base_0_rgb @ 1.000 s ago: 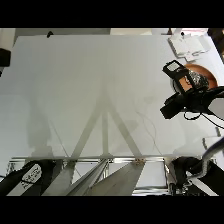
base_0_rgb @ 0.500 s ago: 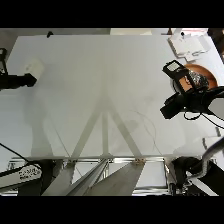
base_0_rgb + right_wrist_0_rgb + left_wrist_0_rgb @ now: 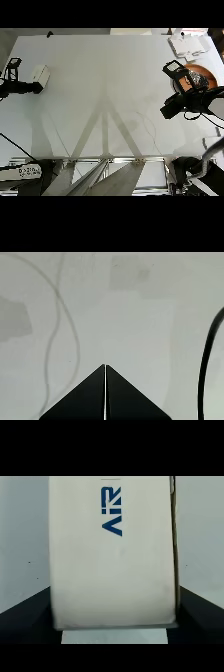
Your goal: Fold the box and place the chain.
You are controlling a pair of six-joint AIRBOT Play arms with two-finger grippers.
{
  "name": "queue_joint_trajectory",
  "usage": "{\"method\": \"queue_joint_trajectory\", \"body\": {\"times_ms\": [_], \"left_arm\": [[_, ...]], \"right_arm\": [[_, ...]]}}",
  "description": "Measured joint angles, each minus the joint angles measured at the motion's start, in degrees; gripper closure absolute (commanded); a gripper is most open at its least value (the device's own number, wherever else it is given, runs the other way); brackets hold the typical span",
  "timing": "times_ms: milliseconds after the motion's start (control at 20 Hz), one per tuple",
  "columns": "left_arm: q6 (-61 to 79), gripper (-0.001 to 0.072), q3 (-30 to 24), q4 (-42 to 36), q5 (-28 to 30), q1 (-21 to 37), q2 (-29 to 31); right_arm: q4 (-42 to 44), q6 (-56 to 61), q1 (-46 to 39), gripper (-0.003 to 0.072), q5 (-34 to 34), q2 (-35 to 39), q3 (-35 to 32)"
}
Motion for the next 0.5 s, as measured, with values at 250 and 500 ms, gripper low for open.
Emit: {"method": "queue_joint_trajectory", "body": {"times_ms": [250,500], "left_arm": [[0.3,0.0013,0.0,0.0,-2.2,0.0,3.5],[0.5,0.0015,0.0,-0.4,-3.9,0.0,11.0]], "right_arm": [[0.0,0.0,0.0,0.0672,0.0,0.0,0.0],[0.0,0.0,0.0,0.0672,0.0,0.0,0.0]]}}
